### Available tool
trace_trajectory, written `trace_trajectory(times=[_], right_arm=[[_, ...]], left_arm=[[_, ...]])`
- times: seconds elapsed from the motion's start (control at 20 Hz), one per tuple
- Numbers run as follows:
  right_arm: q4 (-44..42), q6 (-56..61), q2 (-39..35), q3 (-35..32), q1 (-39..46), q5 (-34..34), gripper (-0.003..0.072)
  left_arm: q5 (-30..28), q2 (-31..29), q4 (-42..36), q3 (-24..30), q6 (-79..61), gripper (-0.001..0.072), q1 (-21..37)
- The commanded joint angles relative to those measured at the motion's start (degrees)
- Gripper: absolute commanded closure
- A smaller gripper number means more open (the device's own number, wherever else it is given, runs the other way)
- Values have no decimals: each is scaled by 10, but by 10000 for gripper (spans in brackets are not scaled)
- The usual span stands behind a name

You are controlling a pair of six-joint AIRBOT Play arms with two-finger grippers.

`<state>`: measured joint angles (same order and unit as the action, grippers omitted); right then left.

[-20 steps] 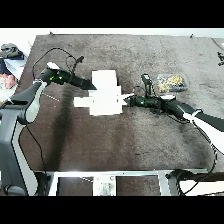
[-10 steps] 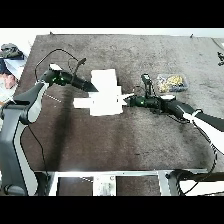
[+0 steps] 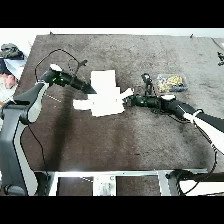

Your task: Fold the box and place the chain.

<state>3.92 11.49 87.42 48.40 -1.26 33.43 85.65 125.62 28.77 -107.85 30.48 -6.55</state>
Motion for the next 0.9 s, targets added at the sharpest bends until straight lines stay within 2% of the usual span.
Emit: trace_trajectory(times=[0.0, 0.3, 0.6, 0.85], right_arm=[[26, 1, -20, 0, 24, -2, 354], [34, 1, -70, 0, 110, 47, 354], [45, 1, -69, 0, 109, 60, 354], [45, 1, -69, 0, 109, 60, 354]], left_arm=[[12, -1, -1, -1, -76, 696, 0], [6, -3, -1, -1, -245, 696, 0], [13, -3, 21, 0, -317, 702, 0], [-16, -8, -22, 0, -379, 703, 0]])
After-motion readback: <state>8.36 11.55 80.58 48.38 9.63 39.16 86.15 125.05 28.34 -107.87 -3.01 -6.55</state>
